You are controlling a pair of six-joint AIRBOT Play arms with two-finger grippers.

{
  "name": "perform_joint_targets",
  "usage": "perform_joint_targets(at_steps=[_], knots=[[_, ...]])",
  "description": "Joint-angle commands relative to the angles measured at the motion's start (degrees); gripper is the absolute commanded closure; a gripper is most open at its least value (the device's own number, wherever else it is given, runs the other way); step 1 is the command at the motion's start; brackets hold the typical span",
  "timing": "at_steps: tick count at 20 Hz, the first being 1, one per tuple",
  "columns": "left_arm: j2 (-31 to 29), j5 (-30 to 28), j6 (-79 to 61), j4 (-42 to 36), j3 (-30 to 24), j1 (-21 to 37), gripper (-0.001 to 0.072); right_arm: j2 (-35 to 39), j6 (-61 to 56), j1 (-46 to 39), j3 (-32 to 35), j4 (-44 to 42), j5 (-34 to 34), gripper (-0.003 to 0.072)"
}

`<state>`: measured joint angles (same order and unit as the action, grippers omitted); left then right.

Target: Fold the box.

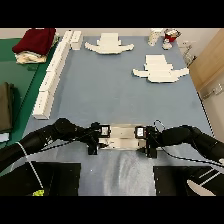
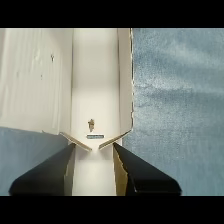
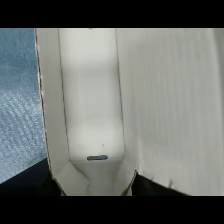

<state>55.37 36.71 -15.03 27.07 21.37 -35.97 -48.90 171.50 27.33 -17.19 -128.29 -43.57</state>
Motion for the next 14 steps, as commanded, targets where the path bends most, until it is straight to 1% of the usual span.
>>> perform_joint_targets(at_steps=[1, 2, 8, 12, 13, 14], knots=[[1.31, -1.73, -4.09, -4.37, 0.07, -1.66, 0.0441, 0.04, -0.02, 0.02, 0.0, -0.04, 0.02, 0.018], [1.4, -1.86, -4.33, -4.37, 0.04, -1.95, 0.0553, 0.04, -0.02, 0.02, 0.02, -0.02, 0.02, 0.018], [1.99, -3.76, -7.74, -9.33, 0.04, -3.34, 0.0553, 0.04, -0.04, 0.02, 0.02, -0.02, 0.0, 0.018], [3.89, -3.78, -7.91, -9.94, 0.04, -3.69, 0.0551, 0.04, -0.02, 0.02, 0.02, -0.02, 0.02, 0.018], [3.89, -3.74, -7.8, -9.97, 0.04, -3.69, 0.0498, 0.04, -0.02, 0.02, 0.02, -0.02, 0.0, 0.018], [3.87, -3.67, -7.3, -9.94, 0.04, -3.69, 0.0273, 0.04, -0.02, 0.02, 0.02, -0.02, 0.0, 0.018]])
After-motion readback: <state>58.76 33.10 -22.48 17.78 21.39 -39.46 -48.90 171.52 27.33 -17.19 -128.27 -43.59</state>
